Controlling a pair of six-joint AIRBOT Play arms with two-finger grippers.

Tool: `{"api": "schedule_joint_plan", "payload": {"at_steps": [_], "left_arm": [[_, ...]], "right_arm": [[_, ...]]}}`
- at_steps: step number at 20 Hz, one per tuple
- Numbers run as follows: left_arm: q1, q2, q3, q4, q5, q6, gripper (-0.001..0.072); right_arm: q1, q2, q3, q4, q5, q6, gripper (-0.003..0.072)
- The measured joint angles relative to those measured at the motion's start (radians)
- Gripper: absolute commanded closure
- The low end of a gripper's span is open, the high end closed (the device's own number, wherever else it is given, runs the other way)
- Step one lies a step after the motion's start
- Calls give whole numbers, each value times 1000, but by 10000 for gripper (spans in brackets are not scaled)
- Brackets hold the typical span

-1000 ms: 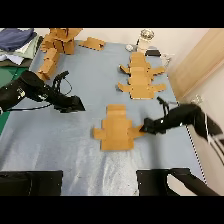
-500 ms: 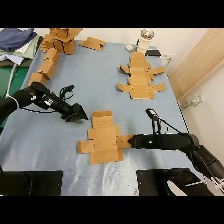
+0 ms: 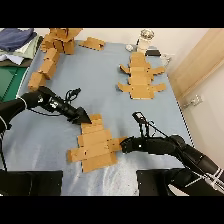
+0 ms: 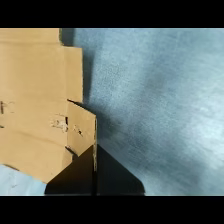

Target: Fold the box.

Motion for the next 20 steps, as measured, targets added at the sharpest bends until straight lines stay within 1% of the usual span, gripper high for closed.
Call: {"api": "schedule_joint_plan", "payload": {"at_steps": [3, 7, 8, 9, 11, 12, 13, 14, 15, 17, 20], "left_arm": [[-16, -24, 0, 0, -67, 30, 416], [1, -36, 0, 22, -144, 45, 423], [8, -38, 0, 24, -150, 46, 617], [15, -38, 0, 27, -157, 49, 694], [23, -39, 0, 29, -163, 62, 694], [22, -40, 0, 29, -164, 70, 695], [22, -40, 0, 29, -163, 80, 695], [18, -40, 0, 31, -163, 95, 695], [13, -40, 1, 31, -160, 117, 696], [-4, -40, 8, 31, -153, 169, 697], [-47, -35, 43, 34, -141, 238, 697]], "right_arm": [[13, -13, 5, -6, 28, 4, 686], [16, -19, 9, -16, 54, 8, 686], [18, -20, 9, -19, 60, 10, 686], [18, -21, 9, -21, 61, 13, 686], [18, -21, 9, -27, 63, 18, 685], [18, -21, 9, -30, 65, 19, 667], [18, -21, 9, -30, 68, 23, 518], [18, -21, 10, -30, 79, 26, 348], [18, -21, 10, -34, 78, 26, 314], [17, -21, 14, -51, 78, 26, 314], [-13, -21, 50, -134, 73, 59, 314]]}}
